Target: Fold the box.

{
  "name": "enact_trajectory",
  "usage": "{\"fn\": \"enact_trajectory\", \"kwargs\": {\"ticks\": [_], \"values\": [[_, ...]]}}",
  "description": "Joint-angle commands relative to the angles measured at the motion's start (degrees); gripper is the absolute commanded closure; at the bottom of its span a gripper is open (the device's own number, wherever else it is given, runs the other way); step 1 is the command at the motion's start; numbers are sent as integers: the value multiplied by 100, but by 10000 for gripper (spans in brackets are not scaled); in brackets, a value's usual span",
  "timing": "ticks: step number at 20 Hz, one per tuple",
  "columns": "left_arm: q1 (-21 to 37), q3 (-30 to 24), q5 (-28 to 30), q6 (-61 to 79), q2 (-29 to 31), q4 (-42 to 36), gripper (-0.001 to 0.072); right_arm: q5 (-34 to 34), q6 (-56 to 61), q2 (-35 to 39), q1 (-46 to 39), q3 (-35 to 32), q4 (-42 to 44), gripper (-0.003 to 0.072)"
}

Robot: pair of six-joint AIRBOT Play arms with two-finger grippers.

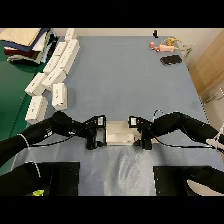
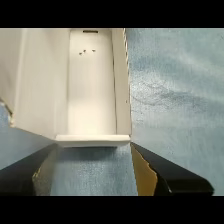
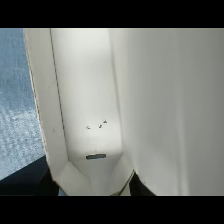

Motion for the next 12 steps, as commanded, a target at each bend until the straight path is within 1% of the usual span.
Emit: {"fn": "enact_trajectory", "kwargs": {"ticks": [1,3,6,12], "values": [[-33,55,61,52,-144,-90,7,0,0,-2,0,2,0,177],[-103,55,129,55,-284,-87,6,2,0,-2,0,2,0,178],[-308,59,437,57,-448,-90,7,2,0,-2,0,2,0,177],[-595,133,632,55,-531,-170,7,0,0,-2,0,2,0,177]]}}
